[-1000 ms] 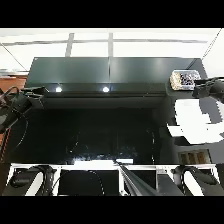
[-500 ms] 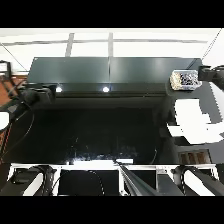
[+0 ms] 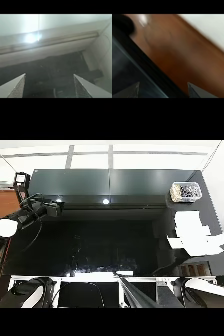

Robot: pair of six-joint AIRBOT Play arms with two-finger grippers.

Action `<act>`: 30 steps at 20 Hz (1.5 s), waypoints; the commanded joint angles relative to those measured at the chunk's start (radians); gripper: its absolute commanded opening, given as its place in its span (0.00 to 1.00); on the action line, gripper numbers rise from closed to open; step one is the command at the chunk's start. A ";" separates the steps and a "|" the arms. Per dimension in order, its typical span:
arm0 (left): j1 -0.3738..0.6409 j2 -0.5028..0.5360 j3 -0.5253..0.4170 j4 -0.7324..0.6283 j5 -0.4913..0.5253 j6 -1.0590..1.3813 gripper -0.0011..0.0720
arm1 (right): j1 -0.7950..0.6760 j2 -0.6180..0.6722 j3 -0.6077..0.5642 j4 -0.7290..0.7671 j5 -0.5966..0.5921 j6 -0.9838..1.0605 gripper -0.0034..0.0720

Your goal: Fold the box and place the chain.

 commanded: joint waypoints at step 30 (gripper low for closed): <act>-0.008 -0.014 -0.005 -0.149 -0.112 0.014 0.96 | 0.421 0.563 -0.663 0.603 0.328 -0.524 0.07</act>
